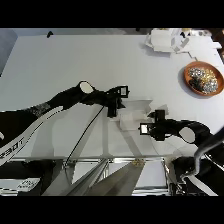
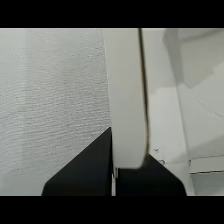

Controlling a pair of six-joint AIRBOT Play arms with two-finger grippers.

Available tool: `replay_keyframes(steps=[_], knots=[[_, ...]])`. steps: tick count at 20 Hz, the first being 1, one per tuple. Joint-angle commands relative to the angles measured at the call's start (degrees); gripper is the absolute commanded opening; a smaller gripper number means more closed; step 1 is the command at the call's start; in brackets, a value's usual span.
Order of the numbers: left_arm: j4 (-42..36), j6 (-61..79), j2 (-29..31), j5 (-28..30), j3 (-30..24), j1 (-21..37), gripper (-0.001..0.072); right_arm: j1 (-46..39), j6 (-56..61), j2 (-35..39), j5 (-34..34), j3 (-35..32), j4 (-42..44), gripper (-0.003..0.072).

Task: Fold the box and place the chain.

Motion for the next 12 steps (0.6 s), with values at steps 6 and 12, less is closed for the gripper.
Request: replay_keyframes(steps=[6, 12], knots=[[0.0, 0.0, 0.0, -1.4, 0.0, 0.0, 0.0005, 0.1, 9.7, 6.6, -0.5, 0.1, -0.5, 0.06], [0.0, 0.0, 0.0, -1.6, 0.0, 0.0, 0.0005, 0.1, 12.3, 4.8, 0.2, 0.0, -3.2, 0.0601]])
